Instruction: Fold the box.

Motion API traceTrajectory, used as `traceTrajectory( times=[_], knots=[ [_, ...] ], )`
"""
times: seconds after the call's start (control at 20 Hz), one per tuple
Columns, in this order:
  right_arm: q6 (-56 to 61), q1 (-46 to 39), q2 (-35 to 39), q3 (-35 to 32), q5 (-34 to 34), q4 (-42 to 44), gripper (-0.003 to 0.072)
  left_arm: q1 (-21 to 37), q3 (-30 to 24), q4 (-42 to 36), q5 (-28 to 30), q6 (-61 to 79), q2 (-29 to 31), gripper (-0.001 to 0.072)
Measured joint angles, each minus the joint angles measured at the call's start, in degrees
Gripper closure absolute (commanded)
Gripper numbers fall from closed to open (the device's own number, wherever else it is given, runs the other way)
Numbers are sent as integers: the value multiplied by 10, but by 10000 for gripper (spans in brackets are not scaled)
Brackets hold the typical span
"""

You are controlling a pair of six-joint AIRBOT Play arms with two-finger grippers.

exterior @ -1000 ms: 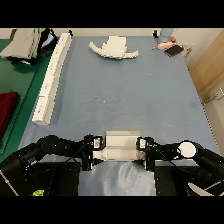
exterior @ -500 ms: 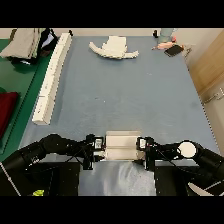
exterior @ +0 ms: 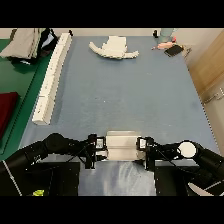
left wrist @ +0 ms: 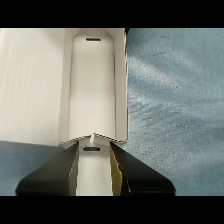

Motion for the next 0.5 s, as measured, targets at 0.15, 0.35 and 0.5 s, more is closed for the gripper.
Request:
traceTrajectory(
  times=[0.15,0.35,0.5],
  knots=[
    [0,0,0,0,0,-1,163,-13,0,-24,10,13,-9,558],
    [0,0,0,0,0,0,163,-19,0,-39,19,18,-15,592],
    [0,0,0,0,0,0,163,-20,0,-42,22,21,-17,589]
  ],
)
